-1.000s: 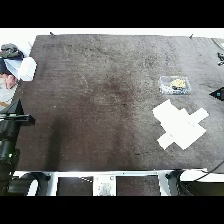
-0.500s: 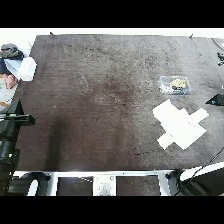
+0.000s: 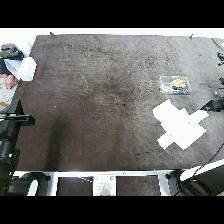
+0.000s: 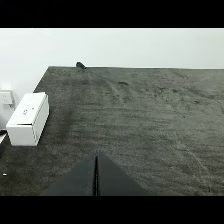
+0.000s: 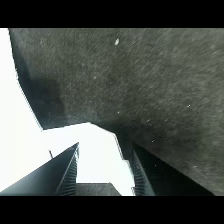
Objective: Fold the box and place the chain.
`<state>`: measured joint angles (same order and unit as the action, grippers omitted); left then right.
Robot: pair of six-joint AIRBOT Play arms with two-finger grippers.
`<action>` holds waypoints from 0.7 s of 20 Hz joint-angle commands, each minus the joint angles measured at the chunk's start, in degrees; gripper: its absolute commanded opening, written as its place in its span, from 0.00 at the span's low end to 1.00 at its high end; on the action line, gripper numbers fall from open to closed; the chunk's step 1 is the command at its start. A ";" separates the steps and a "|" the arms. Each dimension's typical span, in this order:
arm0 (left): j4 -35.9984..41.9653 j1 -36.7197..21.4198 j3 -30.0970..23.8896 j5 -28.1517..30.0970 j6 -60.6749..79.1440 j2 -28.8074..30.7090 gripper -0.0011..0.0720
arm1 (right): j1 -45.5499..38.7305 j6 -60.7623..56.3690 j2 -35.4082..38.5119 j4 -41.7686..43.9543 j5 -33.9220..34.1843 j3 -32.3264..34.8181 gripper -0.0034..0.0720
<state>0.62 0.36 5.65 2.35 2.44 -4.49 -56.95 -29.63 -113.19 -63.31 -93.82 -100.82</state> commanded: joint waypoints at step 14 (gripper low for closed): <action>0.00 0.00 0.00 0.02 0.00 0.00 0.03 | 0.22 1.38 -1.05 1.75 -7.39 6.78 0.49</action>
